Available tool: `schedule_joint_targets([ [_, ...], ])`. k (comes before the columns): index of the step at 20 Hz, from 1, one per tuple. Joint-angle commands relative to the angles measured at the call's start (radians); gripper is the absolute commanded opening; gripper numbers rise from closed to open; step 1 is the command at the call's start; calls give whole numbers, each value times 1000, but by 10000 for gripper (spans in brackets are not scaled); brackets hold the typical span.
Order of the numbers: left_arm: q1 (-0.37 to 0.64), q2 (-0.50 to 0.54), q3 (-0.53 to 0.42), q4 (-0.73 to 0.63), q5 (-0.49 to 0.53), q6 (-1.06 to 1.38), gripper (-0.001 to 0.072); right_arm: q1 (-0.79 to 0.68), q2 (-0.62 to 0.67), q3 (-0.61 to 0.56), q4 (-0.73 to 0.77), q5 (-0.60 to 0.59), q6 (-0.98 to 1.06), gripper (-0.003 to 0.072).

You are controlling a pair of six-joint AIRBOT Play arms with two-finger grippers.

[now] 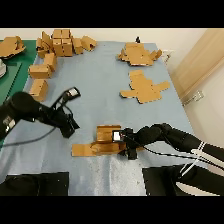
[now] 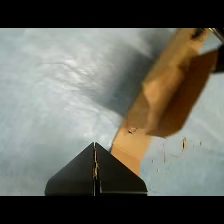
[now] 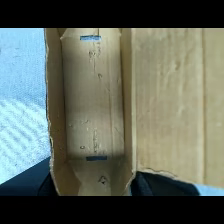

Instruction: Fold the box.

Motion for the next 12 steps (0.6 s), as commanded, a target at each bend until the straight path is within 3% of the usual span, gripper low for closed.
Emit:
schedule_joint_targets([
  [1,-177,171,-107,87,149,42,12,0,0,0,0,0,0,512],
  [3,-264,210,-156,152,207,44,18,0,0,0,0,0,0,512],
  [5,-316,193,-186,164,205,44,600,1,0,0,0,0,0,512],
  [12,-364,-19,-203,126,225,44,603,0,0,0,-1,0,0,512],
])
